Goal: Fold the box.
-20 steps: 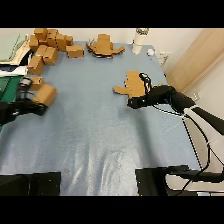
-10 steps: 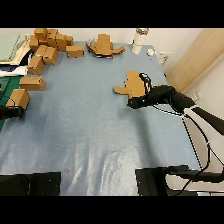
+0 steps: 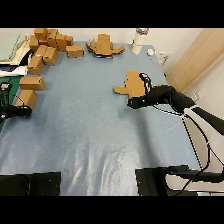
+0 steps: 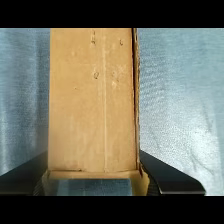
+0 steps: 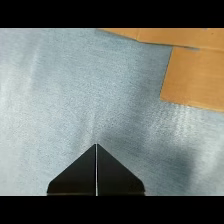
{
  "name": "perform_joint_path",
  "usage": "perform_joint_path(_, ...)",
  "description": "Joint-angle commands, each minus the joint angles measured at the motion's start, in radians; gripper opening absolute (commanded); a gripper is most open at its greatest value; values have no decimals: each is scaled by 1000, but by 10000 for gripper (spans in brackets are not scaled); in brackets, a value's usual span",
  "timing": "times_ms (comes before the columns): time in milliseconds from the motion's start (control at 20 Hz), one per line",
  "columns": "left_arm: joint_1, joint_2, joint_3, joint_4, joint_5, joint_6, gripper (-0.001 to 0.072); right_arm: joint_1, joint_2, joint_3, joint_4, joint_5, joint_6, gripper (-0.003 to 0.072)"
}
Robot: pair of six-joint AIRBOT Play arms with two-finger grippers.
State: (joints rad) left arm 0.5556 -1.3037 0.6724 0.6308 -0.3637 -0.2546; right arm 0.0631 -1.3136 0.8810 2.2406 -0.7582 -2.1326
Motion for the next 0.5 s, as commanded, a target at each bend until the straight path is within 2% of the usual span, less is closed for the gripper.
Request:
perform_joint_path(0, -6, -18, 11, 2, 5, -1, 501, 0, 0, 1, 0, 0, 0, 5)
perform_joint_path(50, -6, -18, 11, 2, 4, -1, 507, 0, 0, 1, 0, 0, 0, 5)
perform_joint_path(100, -6, -18, 11, 2, 4, -5, 707, 0, 0, 1, 0, 0, 0, 5)
perform_joint_path(300, -5, 5, 12, 9, -55, -35, 712, 0, 0, 1, 0, 0, 0, 5)
perform_joint_path(450, -5, 69, 12, 180, -104, -169, 712, 0, 0, 1, 0, 0, 0, 5)
